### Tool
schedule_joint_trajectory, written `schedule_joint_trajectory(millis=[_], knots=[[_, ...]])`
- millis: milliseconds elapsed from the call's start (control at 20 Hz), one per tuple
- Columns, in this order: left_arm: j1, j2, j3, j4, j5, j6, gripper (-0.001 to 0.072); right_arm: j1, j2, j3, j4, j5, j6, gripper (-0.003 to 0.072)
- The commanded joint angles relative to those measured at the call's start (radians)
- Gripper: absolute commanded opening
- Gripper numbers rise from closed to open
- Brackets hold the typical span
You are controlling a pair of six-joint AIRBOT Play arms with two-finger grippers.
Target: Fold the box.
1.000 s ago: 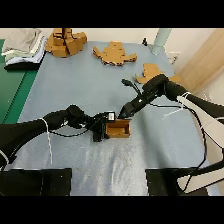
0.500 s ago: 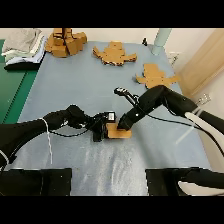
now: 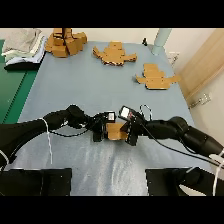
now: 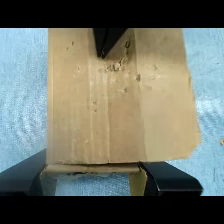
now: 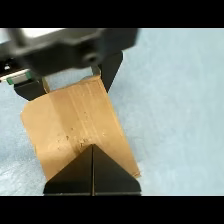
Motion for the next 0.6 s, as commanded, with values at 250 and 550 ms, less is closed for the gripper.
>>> schedule_joint_trajectory(millis=[250, 550], knots=[[0.0, 0.0, 0.0, 0.0, 0.0, 0.0, 0.0527, 0.117, 0.064, -0.073, -0.043, 0.149, -0.174, 0.0396], [0.0, 0.0, 0.0, 0.0, 0.0, 0.0, 0.0526, 0.123, 0.005, -0.072, -0.077, 0.163, -0.175, 0.0554]])
